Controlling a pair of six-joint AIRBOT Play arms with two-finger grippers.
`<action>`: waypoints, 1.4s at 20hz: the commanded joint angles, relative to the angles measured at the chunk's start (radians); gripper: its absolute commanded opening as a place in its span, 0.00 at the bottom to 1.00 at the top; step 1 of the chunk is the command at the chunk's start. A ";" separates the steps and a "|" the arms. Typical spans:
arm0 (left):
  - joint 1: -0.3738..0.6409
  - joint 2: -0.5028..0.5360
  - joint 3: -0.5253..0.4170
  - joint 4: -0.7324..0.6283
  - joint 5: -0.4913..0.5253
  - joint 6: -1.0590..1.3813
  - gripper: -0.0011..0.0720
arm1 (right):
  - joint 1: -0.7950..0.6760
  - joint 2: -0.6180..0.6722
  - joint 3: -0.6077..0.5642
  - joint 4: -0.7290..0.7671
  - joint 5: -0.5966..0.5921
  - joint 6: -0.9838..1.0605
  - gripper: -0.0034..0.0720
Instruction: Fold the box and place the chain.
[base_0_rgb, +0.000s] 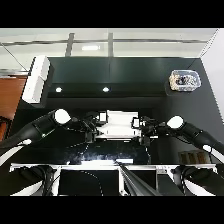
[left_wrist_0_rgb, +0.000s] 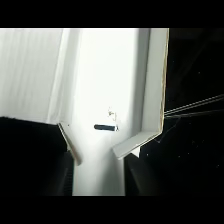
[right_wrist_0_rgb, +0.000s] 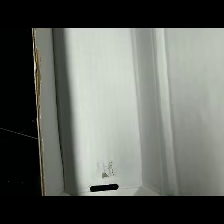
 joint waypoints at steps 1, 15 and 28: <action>-0.011 -0.007 0.001 -0.039 -0.001 0.000 0.46 | 0.001 -0.001 0.000 0.000 0.000 0.000 0.31; -0.053 -0.053 0.002 -0.246 0.036 0.076 0.23 | 0.001 -0.001 0.000 0.001 0.000 0.000 0.31; -0.052 -0.058 0.002 -0.246 0.048 0.076 0.34 | 0.001 -0.001 0.000 0.000 0.000 0.001 0.31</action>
